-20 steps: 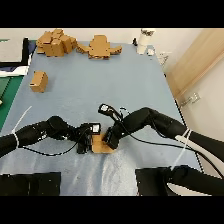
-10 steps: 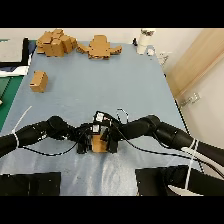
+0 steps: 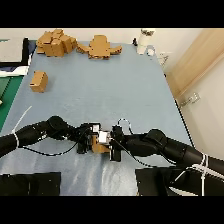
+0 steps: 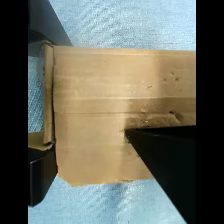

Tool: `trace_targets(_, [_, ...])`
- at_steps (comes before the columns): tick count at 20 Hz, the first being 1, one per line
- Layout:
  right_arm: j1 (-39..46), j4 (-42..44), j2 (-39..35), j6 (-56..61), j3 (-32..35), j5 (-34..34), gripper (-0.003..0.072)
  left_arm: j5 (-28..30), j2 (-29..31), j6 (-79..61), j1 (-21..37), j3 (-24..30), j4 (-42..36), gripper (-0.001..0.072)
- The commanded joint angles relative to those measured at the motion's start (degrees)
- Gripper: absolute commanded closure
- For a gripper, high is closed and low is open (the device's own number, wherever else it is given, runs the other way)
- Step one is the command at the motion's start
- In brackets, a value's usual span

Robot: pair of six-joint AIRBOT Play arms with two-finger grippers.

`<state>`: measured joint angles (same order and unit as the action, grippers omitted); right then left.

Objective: Fold the box.

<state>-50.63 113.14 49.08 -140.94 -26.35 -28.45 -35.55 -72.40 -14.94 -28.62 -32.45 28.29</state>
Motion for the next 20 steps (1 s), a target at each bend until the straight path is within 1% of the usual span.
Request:
trace_targets(1, [-0.9, -3.6, -0.9, -0.1, 1.3, 1.9, 0.0682, 0.0, 0.0, 0.0, 0.0, 0.0, 0.0, 0.0110])
trace_targets(4, [-0.9, -4.4, -1.2, -0.3, 1.3, 1.9, 0.0674, 0.0, 0.0, 0.0, 0.0, 0.0, 0.0, 0.0110])
trace_targets(5, [-1.5, -4.8, -1.6, -0.8, 1.3, 1.9, 0.0600, 0.0, 0.0, 0.0, 0.0, 0.0, 0.0, 0.0110])
trace_targets(6, [-2.2, -5.7, -2.0, -0.8, 1.3, 1.9, 0.0508, 0.0, 0.0, 0.0, 0.0, 0.0, 0.0, 0.0110])
trace_targets(8, [-3.2, -7.3, -2.6, -0.8, 1.3, 1.6, 0.0478, 0.0, 0.0, 0.0, 0.0, 0.0, 0.0, 0.0110])
trace_targets(10, [-3.9, -8.1, -2.6, -0.8, 1.3, 1.5, 0.0333, 0.0, 0.0, 0.0, 0.0, 0.0, 0.0, 0.0109])
trace_targets(11, [-4.2, -8.5, -2.6, -0.8, 1.3, 1.4, 0.0319, 0.0, 0.0, 0.0, 0.0, 0.0, 0.0, 0.0110])
trace_targets(15, [-4.2, -12.1, -1.6, -0.8, 1.3, 1.7, 0.0319, 0.0, 0.0, 0.0, 0.0, 0.0, 0.0, 0.0109])
trace_targets(17, [-4.2, -12.3, -0.9, -0.8, 1.3, 1.9, 0.0311, 0.0, 0.0, 0.0, 0.0, 0.0, 0.0, 0.0110])
trace_targets(18, [-4.2, -12.3, -0.8, -0.8, 1.3, 1.9, 0.0241, 0.0, 0.0, 0.0, 0.0, 0.0, 0.0, 0.0109])
trace_targets(20, [-4.2, -12.4, -0.8, -2.0, 1.3, 1.9, 0.0230, 0.0, 0.0, 0.0, 0.0, 0.0, 0.0, 0.0110])
